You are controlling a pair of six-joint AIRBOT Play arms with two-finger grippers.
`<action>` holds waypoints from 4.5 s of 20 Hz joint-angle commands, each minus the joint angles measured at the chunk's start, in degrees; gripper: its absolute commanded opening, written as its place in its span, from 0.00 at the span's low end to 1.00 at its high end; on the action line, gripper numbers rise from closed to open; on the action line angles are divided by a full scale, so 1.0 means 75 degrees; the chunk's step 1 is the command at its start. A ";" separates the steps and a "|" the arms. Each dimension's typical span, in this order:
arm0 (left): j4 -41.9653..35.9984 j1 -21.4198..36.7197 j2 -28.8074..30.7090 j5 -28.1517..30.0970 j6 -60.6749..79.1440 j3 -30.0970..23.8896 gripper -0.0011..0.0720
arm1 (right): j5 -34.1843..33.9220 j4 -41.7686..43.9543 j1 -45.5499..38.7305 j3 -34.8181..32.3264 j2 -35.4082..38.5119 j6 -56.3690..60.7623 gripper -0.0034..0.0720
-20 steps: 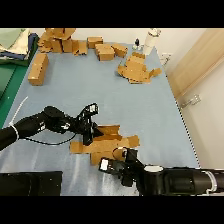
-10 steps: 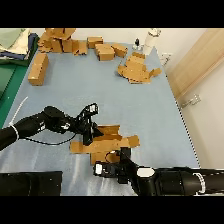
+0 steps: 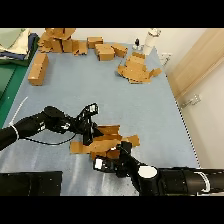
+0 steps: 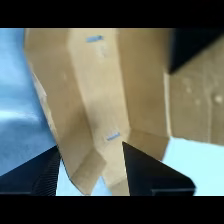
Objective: Fold the box.
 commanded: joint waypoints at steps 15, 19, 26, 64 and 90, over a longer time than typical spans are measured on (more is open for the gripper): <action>0.0000 0.0000 0.0003 0.0003 0.0003 -0.0003 0.03 | 0.0836 0.0530 -0.1976 0.0044 0.0909 -0.1880 1.00; 0.0000 0.0000 0.0003 0.0000 0.0003 -0.0003 0.03 | 0.1300 0.2017 -0.2906 0.0044 0.1046 -0.3620 1.00; 0.0000 -0.0003 0.0003 -0.0003 0.0003 -0.0003 0.03 | 0.2017 0.4395 -0.4692 0.0035 0.1020 -0.6977 1.00; 0.0000 0.0000 0.0003 -0.0003 0.0003 -0.0003 0.03 | 0.0525 1.0279 -0.7597 0.0629 -0.1973 -1.4207 0.75; 0.0000 0.0000 0.0003 -0.0003 0.0003 -0.0003 0.03 | 0.0315 1.0217 -0.7737 0.0629 -0.1953 -1.4190 0.82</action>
